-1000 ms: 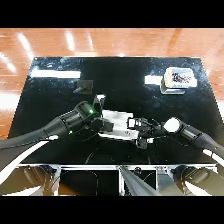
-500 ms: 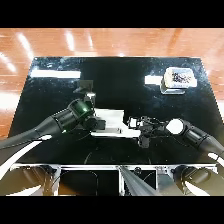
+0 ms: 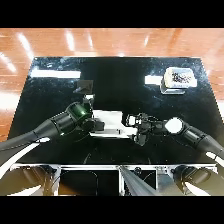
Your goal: Fold the box and place the chain.
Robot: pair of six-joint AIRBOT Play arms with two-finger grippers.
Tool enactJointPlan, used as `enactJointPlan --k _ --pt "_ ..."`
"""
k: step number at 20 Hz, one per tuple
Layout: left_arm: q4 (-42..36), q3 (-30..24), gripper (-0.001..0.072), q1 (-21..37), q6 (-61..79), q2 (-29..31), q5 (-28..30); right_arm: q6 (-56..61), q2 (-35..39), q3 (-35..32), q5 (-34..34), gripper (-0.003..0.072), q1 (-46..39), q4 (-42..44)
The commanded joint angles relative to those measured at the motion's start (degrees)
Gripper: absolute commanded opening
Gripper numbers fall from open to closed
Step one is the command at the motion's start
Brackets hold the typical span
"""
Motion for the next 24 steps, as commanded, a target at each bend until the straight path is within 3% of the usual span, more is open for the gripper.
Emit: enactJointPlan --k 1,6,11,12,13,14,15,24 --pt "0.04 -0.13 0.0018 0.0 0.24 -0.81 -1.18 -1.51 -1.16 0.07 -0.81 0.072 1.53 2.82" --pt "0.07 -0.31 0.0018 0.02 0.26 -0.94 -5.53 -1.51 -1.36 0.07 -0.79 0.0717 1.51 2.82" --pt "-0.11 -0.31 0.0018 0.0 0.37 -1.64 -5.51 -1.51 -1.42 0.07 -1.07 0.0709 1.51 2.84" --pt "-0.11 -0.31 0.0018 0.0 0.37 -1.64 -5.51 -1.51 -1.42 0.07 -1.25 0.0538 1.51 2.82" --pt "-0.11 -0.31 0.0018 0.0 0.42 -1.64 -5.51 -1.55 -1.44 0.07 -1.44 0.0468 1.53 2.89" --pt "-0.11 -0.31 0.0018 0.0 0.66 -1.64 -5.51 -1.77 -1.44 0.07 -1.7 0.046 1.53 3.23" --pt "-0.13 -0.31 0.0018 0.0 0.83 -1.66 -5.46 -1.9 -1.44 0.07 -1.88 0.0328 1.53 3.23" --pt "-0.17 -0.31 0.0018 0.0 1.2 -1.66 -5.42 -2.19 -5.16 2.23 -3.82 0.0304 4.81 5.68"
